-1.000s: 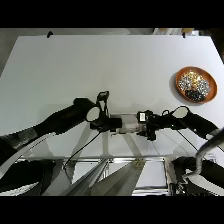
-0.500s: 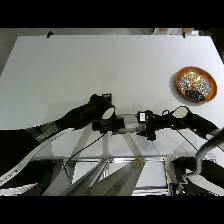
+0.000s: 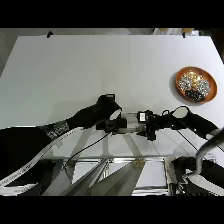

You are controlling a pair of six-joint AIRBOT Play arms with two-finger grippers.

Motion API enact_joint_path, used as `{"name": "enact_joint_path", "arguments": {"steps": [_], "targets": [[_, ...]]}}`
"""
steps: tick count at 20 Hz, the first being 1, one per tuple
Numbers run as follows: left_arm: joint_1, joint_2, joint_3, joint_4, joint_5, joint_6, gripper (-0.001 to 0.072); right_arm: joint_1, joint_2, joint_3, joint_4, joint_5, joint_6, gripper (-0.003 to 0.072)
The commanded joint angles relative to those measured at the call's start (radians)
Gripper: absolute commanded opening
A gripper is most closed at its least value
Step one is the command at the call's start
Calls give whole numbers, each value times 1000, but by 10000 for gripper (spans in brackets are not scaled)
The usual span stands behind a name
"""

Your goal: Fold the box and place the chain.

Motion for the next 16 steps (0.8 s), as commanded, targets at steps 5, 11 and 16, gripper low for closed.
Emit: {"name": "enact_joint_path", "arguments": {"steps": [5,11,16], "targets": [[-3,-3,2,3,7,-30,1,0,1,0,0,0,0,433],[69,92,2,-24,-97,105,220,0,1,0,0,0,0,433],[203,278,0,-79,-205,507,417,0,1,0,0,0,0,433]]}}
